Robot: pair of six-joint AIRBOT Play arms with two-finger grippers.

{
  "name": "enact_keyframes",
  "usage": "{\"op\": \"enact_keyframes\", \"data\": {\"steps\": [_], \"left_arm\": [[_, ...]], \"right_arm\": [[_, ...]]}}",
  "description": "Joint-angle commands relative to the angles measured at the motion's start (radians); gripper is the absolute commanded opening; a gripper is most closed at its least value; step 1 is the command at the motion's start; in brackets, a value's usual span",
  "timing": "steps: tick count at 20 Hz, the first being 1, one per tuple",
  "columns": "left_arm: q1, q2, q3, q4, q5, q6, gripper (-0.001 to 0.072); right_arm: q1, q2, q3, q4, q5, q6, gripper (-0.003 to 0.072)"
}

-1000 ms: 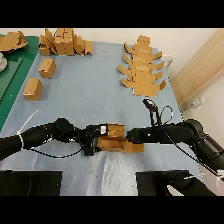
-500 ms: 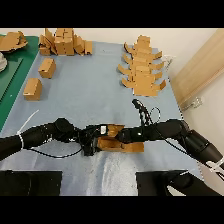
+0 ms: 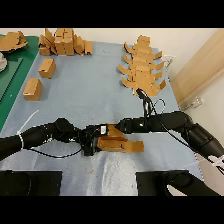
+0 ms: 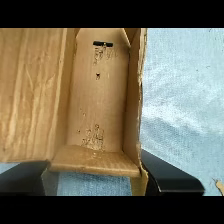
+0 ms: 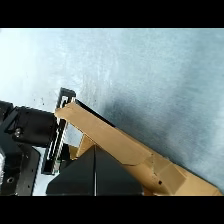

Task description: Fold the box.

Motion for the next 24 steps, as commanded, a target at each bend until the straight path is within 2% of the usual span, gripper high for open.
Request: {"op": "enact_keyframes", "data": {"steps": [1, 7, 12, 14, 24], "left_arm": [[0.000, 0.000, 0.001, -0.002, 0.000, 0.000, 0.0452], [0.001, 0.020, 0.003, 0.031, 0.000, -0.027, 0.0452], [0.002, 0.071, 0.003, 0.301, 0.000, -0.314, 0.0452], [0.001, 0.070, 0.003, 0.367, 0.000, -0.390, 0.0452], [0.001, 0.070, 0.003, 0.373, 0.000, -0.403, 0.0451]], "right_arm": [[-0.007, 0.000, 0.009, 0.009, -0.018, 0.023, 0.0002], [-0.007, 0.002, 0.009, 0.009, -0.023, 0.033, 0.0002], [-0.007, 0.004, 0.009, 0.009, -0.041, 0.033, 0.0002], [-0.007, 0.004, 0.009, 0.010, -0.044, 0.033, 0.0002], [-0.007, -0.018, 0.008, 0.036, -0.100, -0.023, -0.0001]]}}
